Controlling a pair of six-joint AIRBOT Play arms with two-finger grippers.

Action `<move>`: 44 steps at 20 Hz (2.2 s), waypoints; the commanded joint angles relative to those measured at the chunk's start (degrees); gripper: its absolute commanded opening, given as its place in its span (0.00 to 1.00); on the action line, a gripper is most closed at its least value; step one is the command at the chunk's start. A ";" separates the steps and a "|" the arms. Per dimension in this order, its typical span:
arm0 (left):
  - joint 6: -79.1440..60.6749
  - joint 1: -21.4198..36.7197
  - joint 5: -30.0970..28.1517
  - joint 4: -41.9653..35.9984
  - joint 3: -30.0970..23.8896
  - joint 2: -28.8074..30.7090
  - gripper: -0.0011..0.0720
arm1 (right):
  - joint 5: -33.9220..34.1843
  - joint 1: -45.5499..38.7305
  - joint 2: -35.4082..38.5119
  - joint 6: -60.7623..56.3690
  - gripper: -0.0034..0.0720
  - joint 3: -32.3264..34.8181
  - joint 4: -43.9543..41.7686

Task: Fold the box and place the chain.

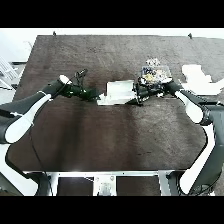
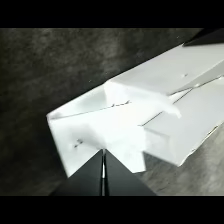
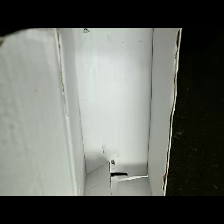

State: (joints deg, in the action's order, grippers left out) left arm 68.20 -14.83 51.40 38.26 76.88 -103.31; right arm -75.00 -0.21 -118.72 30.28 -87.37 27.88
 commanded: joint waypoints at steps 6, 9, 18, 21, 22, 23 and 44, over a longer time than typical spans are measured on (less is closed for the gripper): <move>3.82 2.67 1.90 9.05 0.44 0.04 0.04 | 0.00 0.00 -0.02 -0.02 0.81 0.02 -0.02; 4.26 2.36 1.40 7.67 0.44 -1.01 0.04 | 0.00 0.02 -0.02 0.00 0.81 0.02 -0.02; 1.40 -0.98 -2.14 -1.09 0.46 -3.56 0.04 | 0.00 0.02 -0.02 0.00 0.81 0.02 -0.02; -2.36 -0.98 -1.84 -6.12 0.46 -3.37 0.04 | 0.00 0.02 -0.02 -0.02 0.81 0.02 -0.02; -2.99 -0.98 -1.62 -6.93 0.46 -3.21 0.04 | 0.00 0.02 -0.02 0.00 0.81 0.02 -0.02; -4.07 -0.98 -1.31 -7.93 0.48 -2.89 0.04 | 0.00 0.02 -0.02 0.00 0.81 0.02 -0.02; -8.92 -1.99 -0.85 -13.40 0.52 -0.61 0.48 | 0.00 0.02 -0.02 0.00 0.81 0.02 -0.02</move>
State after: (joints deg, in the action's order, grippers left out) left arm 59.70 -16.29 50.98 25.78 77.36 -103.96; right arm -75.00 -0.23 -118.72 30.30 -87.37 27.88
